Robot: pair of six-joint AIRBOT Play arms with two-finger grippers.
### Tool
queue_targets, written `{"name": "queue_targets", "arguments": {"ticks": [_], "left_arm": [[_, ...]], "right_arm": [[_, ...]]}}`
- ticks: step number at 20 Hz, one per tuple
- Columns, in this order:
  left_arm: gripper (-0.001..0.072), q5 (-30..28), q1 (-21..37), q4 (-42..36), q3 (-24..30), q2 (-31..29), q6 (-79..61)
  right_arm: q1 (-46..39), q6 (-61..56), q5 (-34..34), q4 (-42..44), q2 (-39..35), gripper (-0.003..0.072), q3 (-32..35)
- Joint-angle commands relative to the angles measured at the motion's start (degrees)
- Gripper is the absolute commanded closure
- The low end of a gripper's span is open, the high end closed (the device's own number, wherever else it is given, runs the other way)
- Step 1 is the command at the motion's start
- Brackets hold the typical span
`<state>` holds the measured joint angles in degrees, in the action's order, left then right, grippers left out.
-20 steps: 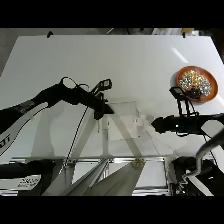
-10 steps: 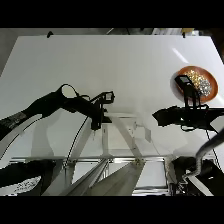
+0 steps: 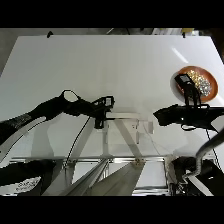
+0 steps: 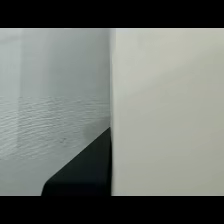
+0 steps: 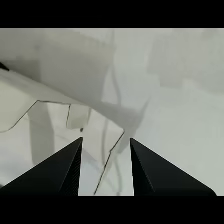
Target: Fold the box and place the chain.
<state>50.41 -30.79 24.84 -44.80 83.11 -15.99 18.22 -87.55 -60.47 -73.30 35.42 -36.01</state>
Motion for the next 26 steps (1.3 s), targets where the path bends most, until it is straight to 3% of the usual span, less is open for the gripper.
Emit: {"name": "queue_targets", "arguments": {"ticks": [1,6,26], "left_arm": [[0.071,-2.82,-0.02,-0.35,-0.22,0.59,-2.23],[0.0709,-0.74,-0.02,-0.37,-0.22,3.87,-2.21],[0.0701,-0.87,-0.02,-0.39,-0.22,3.82,-2.01]], "right_arm": [[0.04,1.14,0.87,-0.07,0.09,0.0348,-0.04],[0.04,2.19,1.33,0.0,0.09,0.0348,-0.02],[0.04,7.87,-0.26,0.22,0.09,0.0349,-0.02]]}}
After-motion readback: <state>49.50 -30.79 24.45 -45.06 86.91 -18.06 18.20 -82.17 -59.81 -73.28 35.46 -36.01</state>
